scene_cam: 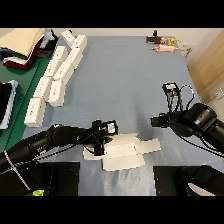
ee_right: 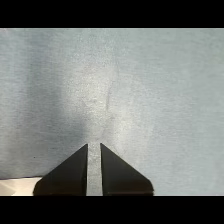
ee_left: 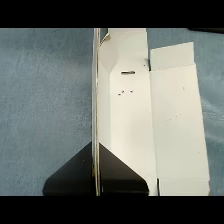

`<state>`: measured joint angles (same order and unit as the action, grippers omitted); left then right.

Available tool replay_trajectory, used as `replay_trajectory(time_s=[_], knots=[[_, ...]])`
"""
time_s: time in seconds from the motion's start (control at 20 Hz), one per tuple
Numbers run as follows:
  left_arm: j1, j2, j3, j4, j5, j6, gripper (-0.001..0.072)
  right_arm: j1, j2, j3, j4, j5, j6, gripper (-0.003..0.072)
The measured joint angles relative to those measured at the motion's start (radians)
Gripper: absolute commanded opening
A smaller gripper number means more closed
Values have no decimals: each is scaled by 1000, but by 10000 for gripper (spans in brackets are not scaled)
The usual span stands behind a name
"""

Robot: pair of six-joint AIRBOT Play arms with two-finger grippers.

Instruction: Fold the box.

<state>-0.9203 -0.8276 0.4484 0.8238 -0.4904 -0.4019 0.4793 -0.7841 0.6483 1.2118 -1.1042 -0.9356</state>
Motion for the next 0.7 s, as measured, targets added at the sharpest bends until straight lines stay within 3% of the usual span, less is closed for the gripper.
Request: replay_trajectory(time_s=[0.45,0.5,0.55,0.7], knots=[[-9,5,0,27,-75,-36,15,0,0,0,0,1,0,119],[-9,6,0,28,-79,-36,15,0,0,0,0,0,0,86],[-9,8,0,29,-82,-36,15,0,0,0,0,1,0,1],[-11,14,0,35,-89,-36,15,0,0,0,7,-6,-14,1]])
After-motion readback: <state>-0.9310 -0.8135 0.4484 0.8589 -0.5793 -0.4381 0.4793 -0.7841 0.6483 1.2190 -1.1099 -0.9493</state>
